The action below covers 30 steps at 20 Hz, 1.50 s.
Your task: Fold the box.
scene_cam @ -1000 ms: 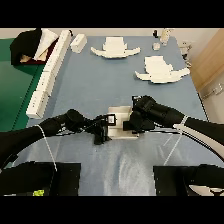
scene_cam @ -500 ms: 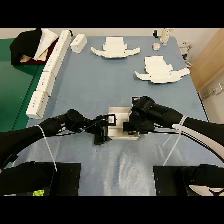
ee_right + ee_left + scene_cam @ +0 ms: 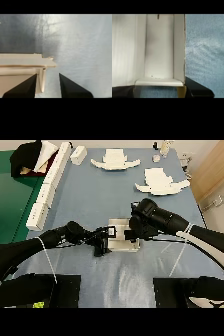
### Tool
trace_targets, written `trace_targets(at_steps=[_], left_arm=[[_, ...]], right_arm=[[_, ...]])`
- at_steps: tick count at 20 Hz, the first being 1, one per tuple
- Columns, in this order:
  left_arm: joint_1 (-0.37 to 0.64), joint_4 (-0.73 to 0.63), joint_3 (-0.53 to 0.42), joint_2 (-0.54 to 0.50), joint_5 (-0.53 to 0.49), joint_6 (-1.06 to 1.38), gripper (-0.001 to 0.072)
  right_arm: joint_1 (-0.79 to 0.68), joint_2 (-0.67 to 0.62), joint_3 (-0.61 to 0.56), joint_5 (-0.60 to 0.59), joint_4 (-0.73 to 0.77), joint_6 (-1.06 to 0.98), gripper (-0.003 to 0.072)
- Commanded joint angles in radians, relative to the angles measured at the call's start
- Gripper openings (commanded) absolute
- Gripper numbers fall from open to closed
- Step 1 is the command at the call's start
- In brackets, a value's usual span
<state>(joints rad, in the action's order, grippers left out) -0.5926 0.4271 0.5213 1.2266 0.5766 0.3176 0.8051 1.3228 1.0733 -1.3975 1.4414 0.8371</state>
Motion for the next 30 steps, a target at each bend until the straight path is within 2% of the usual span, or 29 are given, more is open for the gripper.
trace_targets(at_steps=[1, 3, 4, 5, 6, 8, 10, 12, 14, 16, 18, 20, 23, 30], left_arm=[[0.0, 0.0, 0.0, 0.0, 0.0, -0.001, 0.051], [0.0, 0.0, 0.0, 0.0, 0.0, -0.001, 0.0509], [0.0, 0.0, 0.0, 0.0, 0.0, -0.001, 0.051], [0.0, 0.0, 0.0, 0.0, 0.0, -0.001, 0.051], [0.0, 0.0, 0.0, 0.0, 0.0, -0.001, 0.051], [0.0, 0.0, 0.0, 0.0, 0.0, -0.001, 0.051], [0.0, 0.0, 0.0, 0.0, 0.0, -0.001, 0.0509], [0.0, 0.0, 0.0, 0.0, 0.0, -0.001, 0.051], [0.0, 0.0, 0.0, 0.0, 0.0, -0.001, 0.0509], [0.0, 0.0, 0.0, 0.0, 0.0, -0.001, 0.051], [0.0, 0.0, 0.0, 0.0, 0.0, -0.001, 0.051], [0.0, 0.0, 0.0, 0.0, 0.0, -0.001, 0.051], [0.0, 0.0, 0.0, 0.0, 0.0, -0.001, 0.0509], [0.0, 0.0, 0.0, 0.0, 0.0, -0.001, 0.051]], right_arm=[[-0.002, -0.057, 0.072, -0.06, -0.076, 0.047, 0.0423], [-0.002, -0.107, 0.088, -0.086, -0.132, 0.072, 0.0422], [-0.008, -0.124, 0.088, -0.111, -0.164, 0.092, 0.0358], [-0.023, -0.132, 0.087, -0.144, -0.195, 0.12, 0.0141], [-0.051, -0.132, 0.082, -0.162, -0.214, 0.153, 0.0011], [-0.158, -0.123, 0.054, -0.118, -0.19, 0.23, 0.0], [-0.306, -0.087, 0.029, -0.009, -0.064, 0.333, 0.0], [-0.463, -0.026, 0.026, 0.109, 0.178, 0.485, 0.0], [-0.599, 0.045, 0.026, 0.177, 0.493, 0.676, 0.0], [-0.697, 0.124, 0.026, 0.175, 0.792, 0.869, 0.0], [-0.742, 0.19, 0.026, 0.123, 0.985, 1.003, -0.0001], [-0.74, 0.236, 0.027, 0.049, 1.065, 1.109, 0.0], [-0.708, 0.268, 0.026, -0.054, 1.096, 1.216, -0.0001], [-0.631, 0.258, 0.01, -0.13, 1.093, 1.347, 0.0]])
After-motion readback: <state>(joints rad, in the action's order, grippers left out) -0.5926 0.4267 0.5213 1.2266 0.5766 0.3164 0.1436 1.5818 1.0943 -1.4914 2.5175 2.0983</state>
